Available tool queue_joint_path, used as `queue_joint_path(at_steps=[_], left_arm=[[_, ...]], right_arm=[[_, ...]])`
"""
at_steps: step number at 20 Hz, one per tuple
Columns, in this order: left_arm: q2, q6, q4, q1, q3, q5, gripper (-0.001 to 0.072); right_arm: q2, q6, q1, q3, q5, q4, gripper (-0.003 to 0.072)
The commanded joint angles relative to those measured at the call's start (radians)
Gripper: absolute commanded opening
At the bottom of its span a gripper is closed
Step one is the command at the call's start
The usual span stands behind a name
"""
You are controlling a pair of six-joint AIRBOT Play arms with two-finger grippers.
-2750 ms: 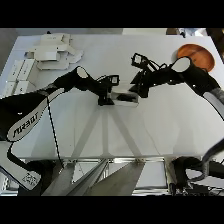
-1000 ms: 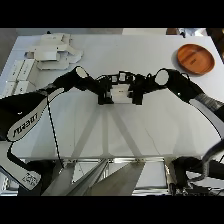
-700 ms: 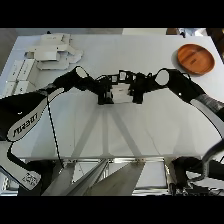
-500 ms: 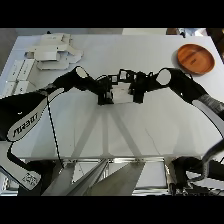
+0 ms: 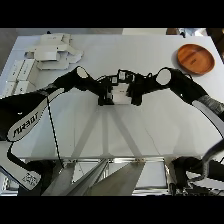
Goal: Fold the box and place the chain.
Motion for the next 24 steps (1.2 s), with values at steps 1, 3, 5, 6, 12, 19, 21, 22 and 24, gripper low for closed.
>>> queue_joint_path(at_steps=[1,3,5,6,12,19,21,22,24], left_arm=[[0.001,-0.001,0.001,0.001,0.001,0.004,0.0584],[0.001,-0.001,0.001,0.001,0.001,0.004,0.0584],[0.001,-0.001,0.001,0.001,0.001,0.004,0.0584],[0.001,-0.001,0.001,0.001,0.001,0.004,0.0584],[0.001,-0.002,0.0,0.001,0.001,0.004,0.0584],[0.001,-0.001,0.001,0.001,0.001,0.004,0.0584],[0.001,-0.001,0.001,0.001,0.001,0.004,0.0584],[0.001,-0.001,0.0,0.001,0.001,0.004,0.0584],[0.001,-0.001,0.001,0.001,0.001,0.004,0.0584]], right_arm=[[0.001,0.0,0.005,0.0,-0.055,0.018,0.0152],[0.001,0.002,0.005,0.0,-0.091,0.017,0.0151],[0.001,0.002,0.005,0.0,-0.1,0.017,0.0149],[0.001,0.002,0.005,0.0,-0.1,0.017,0.0149],[0.0,-0.008,0.005,0.0,-0.097,0.016,0.0165],[-0.022,-0.004,0.005,0.0,-0.13,0.017,0.0146],[-0.029,0.0,0.013,0.0,-0.129,0.009,0.0135],[-0.031,0.0,0.019,0.0,-0.127,0.009,0.0089],[-0.031,0.001,0.032,0.0,-0.104,0.009,0.0079]])
